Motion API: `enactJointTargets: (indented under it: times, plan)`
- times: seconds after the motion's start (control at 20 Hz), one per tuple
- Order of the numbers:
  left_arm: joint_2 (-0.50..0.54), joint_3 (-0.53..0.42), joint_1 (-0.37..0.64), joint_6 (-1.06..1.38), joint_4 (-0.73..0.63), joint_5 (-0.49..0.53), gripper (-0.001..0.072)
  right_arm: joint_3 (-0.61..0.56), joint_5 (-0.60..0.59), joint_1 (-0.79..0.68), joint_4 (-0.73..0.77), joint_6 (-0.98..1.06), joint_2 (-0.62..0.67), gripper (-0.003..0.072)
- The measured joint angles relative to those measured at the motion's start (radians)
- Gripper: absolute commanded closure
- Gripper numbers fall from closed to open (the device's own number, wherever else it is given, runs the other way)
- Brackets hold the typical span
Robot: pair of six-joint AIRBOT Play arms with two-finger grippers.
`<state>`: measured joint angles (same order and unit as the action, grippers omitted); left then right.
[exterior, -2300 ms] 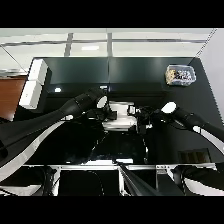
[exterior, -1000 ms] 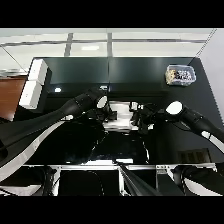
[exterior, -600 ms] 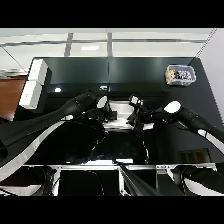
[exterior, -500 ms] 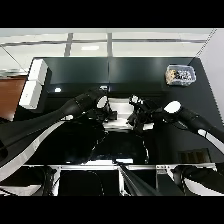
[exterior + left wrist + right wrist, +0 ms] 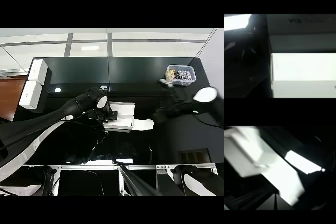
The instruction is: Fold the box and place the chain.
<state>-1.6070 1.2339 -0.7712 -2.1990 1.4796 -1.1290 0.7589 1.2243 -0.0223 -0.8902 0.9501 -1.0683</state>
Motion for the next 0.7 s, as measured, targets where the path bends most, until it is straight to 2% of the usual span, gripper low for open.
enactJointTargets:
  times: [0.1, 0.25, 0.45, 0.7]
  plan:
    - [0.000, 0.000, 0.000, 0.000, 0.000, 0.000, 0.0680, -0.069, -0.026, -0.129, -0.028, 0.148, 0.020, 0.0674]
    - [0.000, 0.000, 0.000, 0.000, 0.000, -0.001, 0.0680, -0.206, -0.122, -0.224, 0.051, 0.266, -0.005, 0.0674]
    - [0.000, 0.000, 0.000, 0.000, 0.000, -0.003, 0.0680, -0.285, -0.186, -0.156, 0.214, 0.253, -0.103, 0.0674]
    - [0.000, 0.000, 0.000, -0.001, 0.000, -0.005, 0.0680, -0.239, -0.207, -0.009, 0.341, 0.192, -0.163, 0.0662]
